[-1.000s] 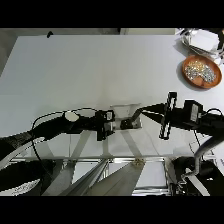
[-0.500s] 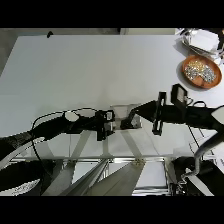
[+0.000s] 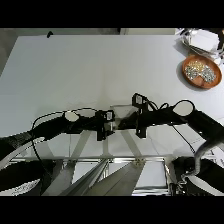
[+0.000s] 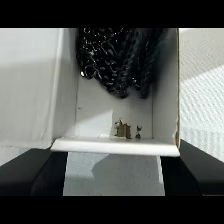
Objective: Fold the box and place the chain.
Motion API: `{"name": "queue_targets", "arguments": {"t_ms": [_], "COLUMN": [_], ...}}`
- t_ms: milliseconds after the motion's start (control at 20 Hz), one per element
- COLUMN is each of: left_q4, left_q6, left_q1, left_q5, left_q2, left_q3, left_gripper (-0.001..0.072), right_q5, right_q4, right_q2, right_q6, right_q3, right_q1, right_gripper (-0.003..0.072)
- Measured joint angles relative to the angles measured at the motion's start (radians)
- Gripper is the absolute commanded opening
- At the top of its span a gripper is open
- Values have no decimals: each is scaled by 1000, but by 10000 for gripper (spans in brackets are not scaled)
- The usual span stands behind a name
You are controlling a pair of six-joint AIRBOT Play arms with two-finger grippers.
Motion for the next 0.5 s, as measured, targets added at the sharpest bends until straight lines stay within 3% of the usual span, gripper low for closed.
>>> {"name": "queue_targets", "arguments": {"t_ms": [150, 250, 400, 500], "left_q4": [0, 0, 0, 0], "left_q6": [0, 0, 0, 0], "left_q1": [0, 0, 0, 0], "left_q5": [0, 0, 0, 0], "left_q2": [0, 0, 0, 0], "left_q3": [0, 0, 0, 0], "left_gripper": [252, 252, 252, 252], "right_q5": [-52, -95, -129, -136], "right_q4": [-12, -13, -27, -68], "right_q2": [-27, -37, -42, -34], "right_q6": [51, 87, 127, 156], "right_q3": [0, 0, 0, 3], "right_q1": [24, 35, 43, 46], "right_gripper": [29, 235, 236, 156]}}
